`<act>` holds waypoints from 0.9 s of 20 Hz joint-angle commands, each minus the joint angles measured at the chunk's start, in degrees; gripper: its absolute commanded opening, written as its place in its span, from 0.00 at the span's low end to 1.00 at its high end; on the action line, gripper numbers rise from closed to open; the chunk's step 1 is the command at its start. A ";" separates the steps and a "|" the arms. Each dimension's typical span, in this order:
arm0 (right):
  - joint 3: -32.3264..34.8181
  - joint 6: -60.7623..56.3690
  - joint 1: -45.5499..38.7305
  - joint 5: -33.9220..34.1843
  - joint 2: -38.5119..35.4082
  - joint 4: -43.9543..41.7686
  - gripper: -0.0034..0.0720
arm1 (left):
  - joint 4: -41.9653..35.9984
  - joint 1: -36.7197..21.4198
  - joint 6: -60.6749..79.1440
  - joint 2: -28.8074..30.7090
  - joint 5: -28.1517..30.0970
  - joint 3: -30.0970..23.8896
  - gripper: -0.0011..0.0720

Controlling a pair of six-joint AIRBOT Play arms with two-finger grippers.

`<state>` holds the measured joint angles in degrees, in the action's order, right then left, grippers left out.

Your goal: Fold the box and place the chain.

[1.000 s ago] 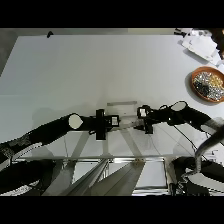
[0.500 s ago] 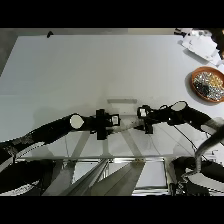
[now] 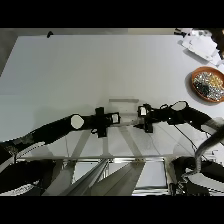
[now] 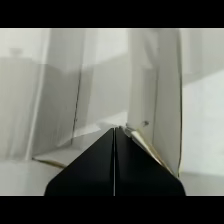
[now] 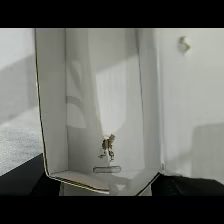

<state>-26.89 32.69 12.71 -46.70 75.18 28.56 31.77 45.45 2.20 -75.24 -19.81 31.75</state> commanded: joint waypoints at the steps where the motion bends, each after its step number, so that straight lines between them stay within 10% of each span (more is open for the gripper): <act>1: 0.00 0.17 0.02 -0.28 0.02 0.13 0.65 | -0.42 -0.02 -1.73 2.16 -3.67 0.04 0.02; 10: 0.00 0.20 0.02 -0.28 0.02 0.11 0.65 | 2.91 -5.25 -9.97 15.67 -18.97 0.02 0.02; 18: 0.00 0.17 0.04 -0.28 0.02 0.11 0.65 | 20.83 -24.61 -51.49 28.17 -33.42 0.00 0.02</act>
<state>-26.89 32.86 12.71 -46.98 75.18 28.69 44.12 27.77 -30.70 -50.78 -46.33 31.73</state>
